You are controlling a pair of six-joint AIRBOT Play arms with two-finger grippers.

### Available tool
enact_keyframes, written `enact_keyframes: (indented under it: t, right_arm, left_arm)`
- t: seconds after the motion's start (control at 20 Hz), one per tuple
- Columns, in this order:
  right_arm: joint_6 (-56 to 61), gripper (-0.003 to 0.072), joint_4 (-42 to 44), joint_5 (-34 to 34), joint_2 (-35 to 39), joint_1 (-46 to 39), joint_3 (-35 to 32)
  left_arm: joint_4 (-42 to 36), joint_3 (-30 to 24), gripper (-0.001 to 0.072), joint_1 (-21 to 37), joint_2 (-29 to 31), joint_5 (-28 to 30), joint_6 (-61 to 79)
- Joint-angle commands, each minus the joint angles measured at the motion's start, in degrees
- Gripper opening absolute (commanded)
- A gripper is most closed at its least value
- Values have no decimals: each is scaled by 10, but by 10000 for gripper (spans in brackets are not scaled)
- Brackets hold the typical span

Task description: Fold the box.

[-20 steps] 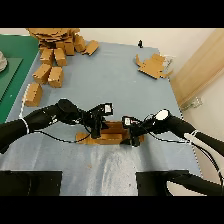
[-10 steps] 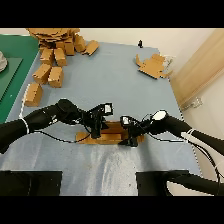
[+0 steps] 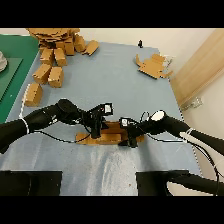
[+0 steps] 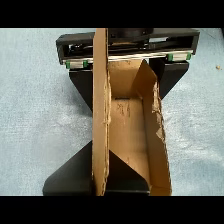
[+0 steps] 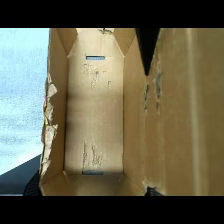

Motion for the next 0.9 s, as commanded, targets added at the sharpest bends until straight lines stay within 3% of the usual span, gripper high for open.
enact_keyframes:
  t: [0.0, 0.3, 0.35, 0.4, 0.45, 0.5, 0.55, 0.85]
  right_arm:
    - [6, 706, -5, -12, 0, 0, 0]
    - [12, 688, -9, -8, 0, -7, 0]
    - [12, 645, -12, -8, 0, -7, 0]
    - [12, 512, -18, -1, 0, -7, 0]
    - [12, 444, -24, 5, 0, -7, 0]
    - [12, 449, -27, 5, 0, -7, 0]
    - [12, 510, -29, 5, 0, -7, 0]
    - [12, 516, -34, 8, 0, -7, 0]
  left_arm:
    - [0, 1, 10, 0, 0, 0, 0]
    - [0, 1, 11, 0, 0, 0, 0]
    - [0, 1, 11, 0, 0, 0, 0]
    - [0, 1, 11, 0, 0, 0, 0]
    - [0, 1, 11, 0, 0, 0, 0]
    - [0, 1, 11, 0, 0, 0, 0]
    - [0, 1, 11, 0, 0, 0, 0]
    - [0, 1, 11, 0, 0, 0, 0]
